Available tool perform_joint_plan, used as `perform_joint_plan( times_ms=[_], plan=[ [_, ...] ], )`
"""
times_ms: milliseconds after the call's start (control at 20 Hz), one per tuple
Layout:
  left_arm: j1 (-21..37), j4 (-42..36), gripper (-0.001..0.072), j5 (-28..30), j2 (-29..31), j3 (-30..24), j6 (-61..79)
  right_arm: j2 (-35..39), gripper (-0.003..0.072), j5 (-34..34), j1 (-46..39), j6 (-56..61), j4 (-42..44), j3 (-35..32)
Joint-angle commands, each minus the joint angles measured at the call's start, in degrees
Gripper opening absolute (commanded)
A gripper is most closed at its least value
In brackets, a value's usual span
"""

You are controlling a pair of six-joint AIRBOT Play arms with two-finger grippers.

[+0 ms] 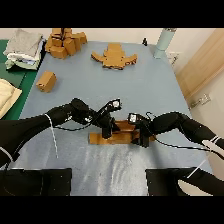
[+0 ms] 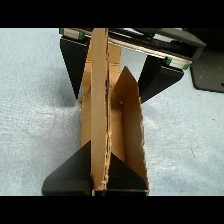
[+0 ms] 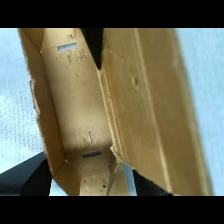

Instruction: Fold the box.

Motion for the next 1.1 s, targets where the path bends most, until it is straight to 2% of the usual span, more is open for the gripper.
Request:
perform_joint_plan(
  times_ms=[0,200,300,600,650,700,800,850,1050],
  plan=[
    [0.04,0.00,0.0011,0.02,0.00,0.00,0.00,-0.31,0.0698,0.55,-0.02,-2.12,-0.35,-0.04],
    [0.04,0.02,0.0012,0.02,0.00,0.00,0.00,-2.03,0.0694,0.55,-0.02,-2.12,-1.11,-0.13],
    [0.04,0.02,0.0012,0.02,0.00,0.00,0.00,-2.10,0.0627,0.42,-0.02,-2.12,-1.18,-0.13],
    [0.04,0.02,0.0012,0.02,0.00,-0.02,0.00,-2.38,0.0624,0.50,1.40,-2.12,-1.36,-0.15],
    [0.04,0.02,0.0012,0.02,0.00,0.00,0.00,-2.58,0.0605,0.52,1.40,-2.12,-1.38,-0.15],
    [0.04,0.00,0.0012,0.02,0.00,-0.02,0.00,-2.69,0.0554,0.48,1.40,-2.12,-1.40,-0.15],
    [0.04,0.02,0.0012,0.02,0.00,0.00,0.00,-2.82,0.0536,0.46,1.40,-2.10,-1.42,-0.15],
    [0.04,0.02,0.0012,0.02,0.00,-0.02,0.00,-2.82,0.0500,0.44,1.40,-2.12,-1.62,-0.17],
    [0.04,0.02,0.0011,0.02,0.00,-0.02,0.00,-2.82,0.0500,0.44,1.38,-2.12,-1.86,-0.20]
  ],
)
